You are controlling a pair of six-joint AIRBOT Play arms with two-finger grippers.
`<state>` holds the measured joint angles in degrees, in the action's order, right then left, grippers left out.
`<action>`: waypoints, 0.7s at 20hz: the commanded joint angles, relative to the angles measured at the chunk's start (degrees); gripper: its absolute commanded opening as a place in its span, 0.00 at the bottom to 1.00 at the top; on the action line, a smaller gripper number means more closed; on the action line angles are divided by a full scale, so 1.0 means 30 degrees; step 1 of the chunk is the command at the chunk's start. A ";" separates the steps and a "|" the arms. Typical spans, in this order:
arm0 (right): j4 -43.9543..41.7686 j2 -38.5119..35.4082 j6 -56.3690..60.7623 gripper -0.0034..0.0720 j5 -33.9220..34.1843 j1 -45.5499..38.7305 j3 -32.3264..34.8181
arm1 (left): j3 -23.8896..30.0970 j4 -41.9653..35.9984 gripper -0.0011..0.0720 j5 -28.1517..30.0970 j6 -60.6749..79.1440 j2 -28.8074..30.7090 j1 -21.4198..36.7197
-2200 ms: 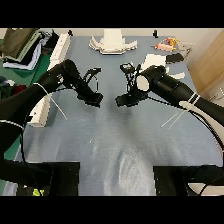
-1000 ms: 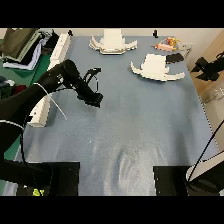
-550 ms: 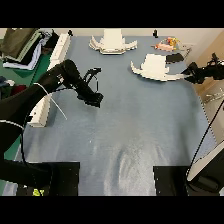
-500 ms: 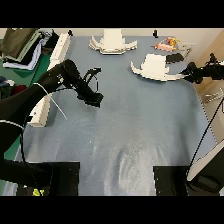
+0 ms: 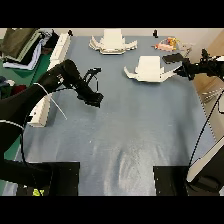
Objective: Fold the box.
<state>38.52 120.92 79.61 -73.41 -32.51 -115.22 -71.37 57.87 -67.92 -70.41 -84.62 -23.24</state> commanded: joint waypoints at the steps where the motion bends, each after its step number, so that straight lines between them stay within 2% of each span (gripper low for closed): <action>1: 0.0452 -0.1617 -0.0029 0.05 -0.1049 0.0925 0.1086 | -0.0015 -0.0007 0.03 0.0000 0.0007 -0.0015 0.0000; 4: 0.2849 -0.4386 0.0255 0.05 -0.0823 0.2222 0.3395 | -0.0015 0.0000 0.03 0.0000 0.0007 -0.0015 0.0007; 7: 0.3504 -0.7511 0.0561 0.05 -0.0342 0.3038 0.7453 | -0.0015 0.0000 0.03 0.0000 0.0007 -0.0015 0.0007; 14: 0.3206 -1.8404 0.1508 0.05 0.4255 0.5537 2.1915 | -0.0015 0.0000 0.03 0.0000 0.0015 -0.0015 0.0007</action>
